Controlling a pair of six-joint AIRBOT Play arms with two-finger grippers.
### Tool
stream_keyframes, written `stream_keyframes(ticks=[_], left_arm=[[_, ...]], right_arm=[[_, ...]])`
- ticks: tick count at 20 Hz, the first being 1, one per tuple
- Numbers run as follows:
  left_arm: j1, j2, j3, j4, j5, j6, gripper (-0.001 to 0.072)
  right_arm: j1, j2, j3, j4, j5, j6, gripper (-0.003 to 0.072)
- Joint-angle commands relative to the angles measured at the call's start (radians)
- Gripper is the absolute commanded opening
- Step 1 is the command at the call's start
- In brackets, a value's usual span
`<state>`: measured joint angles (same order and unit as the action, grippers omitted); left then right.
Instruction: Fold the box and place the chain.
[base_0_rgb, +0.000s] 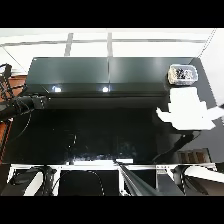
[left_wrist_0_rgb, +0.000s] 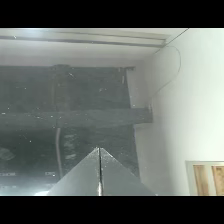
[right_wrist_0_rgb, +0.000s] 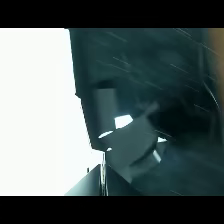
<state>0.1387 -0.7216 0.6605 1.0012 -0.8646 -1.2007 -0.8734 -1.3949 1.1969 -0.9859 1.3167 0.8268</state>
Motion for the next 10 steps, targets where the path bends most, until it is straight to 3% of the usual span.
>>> stream_keyframes(ticks=[1,4,6,10], left_arm=[[-0.001,0.001,-0.007,-0.016,-0.003,0.000,0.0023],[-0.001,0.000,-0.029,-0.050,-0.011,0.000,0.0023],[-0.010,-0.002,-0.047,-0.079,-0.019,0.002,0.0023],[-0.108,-0.061,-0.056,-0.087,-0.007,0.003,0.0023]], right_arm=[[0.104,0.182,-0.166,0.262,-0.066,0.014,0.0015],[0.295,0.348,-0.393,0.408,-0.179,0.013,0.0014],[0.469,0.447,-0.559,0.472,-0.325,0.015,0.0014],[0.805,0.491,-0.808,0.679,-0.654,0.025,0.0015]])
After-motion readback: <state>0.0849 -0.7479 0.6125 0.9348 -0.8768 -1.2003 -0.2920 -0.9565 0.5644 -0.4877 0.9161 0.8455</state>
